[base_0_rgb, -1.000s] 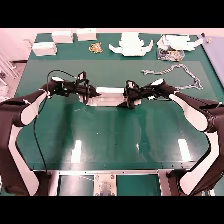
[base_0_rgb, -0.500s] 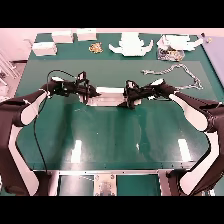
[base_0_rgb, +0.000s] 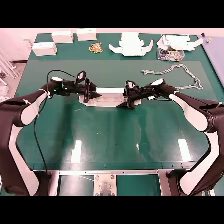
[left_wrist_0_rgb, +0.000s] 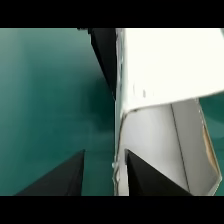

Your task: Fold the box and place the chain.

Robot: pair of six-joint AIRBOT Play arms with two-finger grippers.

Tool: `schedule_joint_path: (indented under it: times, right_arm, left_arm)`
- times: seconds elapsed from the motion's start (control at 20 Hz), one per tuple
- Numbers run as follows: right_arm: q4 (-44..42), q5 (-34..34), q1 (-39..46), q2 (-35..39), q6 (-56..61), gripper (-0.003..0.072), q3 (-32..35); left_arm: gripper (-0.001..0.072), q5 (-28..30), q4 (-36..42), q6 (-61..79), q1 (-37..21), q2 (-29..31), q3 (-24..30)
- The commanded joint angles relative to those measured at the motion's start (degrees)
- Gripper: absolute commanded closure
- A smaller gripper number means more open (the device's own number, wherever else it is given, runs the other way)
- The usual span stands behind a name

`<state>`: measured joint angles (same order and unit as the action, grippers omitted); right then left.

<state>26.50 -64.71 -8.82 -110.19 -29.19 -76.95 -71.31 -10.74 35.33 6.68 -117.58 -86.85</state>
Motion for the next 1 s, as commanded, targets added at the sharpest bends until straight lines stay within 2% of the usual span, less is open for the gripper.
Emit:
schedule_joint_path:
  times: [0.0, 0.3, 0.5, 0.55, 0.6, 0.65, 0.8, 0.95]
  right_arm:
    - [-0.09, 0.13, -0.04, -0.02, 0.04, 0.0103, 0.02]
    - [-0.09, 0.11, -0.04, -0.02, 0.04, 0.0103, 0.02]
    - [-0.09, 0.13, -0.04, -0.02, 0.04, 0.0103, 0.02]
    - [-0.09, 0.13, -0.04, -0.02, 0.04, 0.0103, 0.02]
    - [-0.09, 0.13, -0.04, -0.02, 0.04, 0.0103, 0.02]
    - [-0.07, 0.13, -0.04, -0.02, 0.04, 0.0103, 0.02]
    - [-0.09, 0.13, -0.04, -0.02, 0.04, 0.0103, 0.02]
    - [-0.09, 0.13, -0.04, -0.02, 0.04, 0.0103, 0.04]
  left_arm:
    - [0.0384, -4.66, 1.25, 0.7, -0.24, 0.02, -1.73]
    - [0.0384, -13.11, 0.26, -5.07, -3.96, 0.02, -8.61]
    - [0.0399, -25.31, 1.33, -7.37, -7.96, 0.09, -12.48]
    - [0.0545, -28.22, 1.31, -8.85, -8.79, 0.13, -13.66]
    - [0.0649, -31.39, 1.29, -9.64, -9.44, 0.2, -14.71]
    - [0.0691, -33.66, 1.31, -10.19, -9.79, 0.72, -15.15]
    - [0.0696, -32.74, -0.26, -14.62, -9.99, 4.57, -14.84]
    - [0.0697, -27.43, -0.9, -15.8, -9.99, 11.72, -10.01]
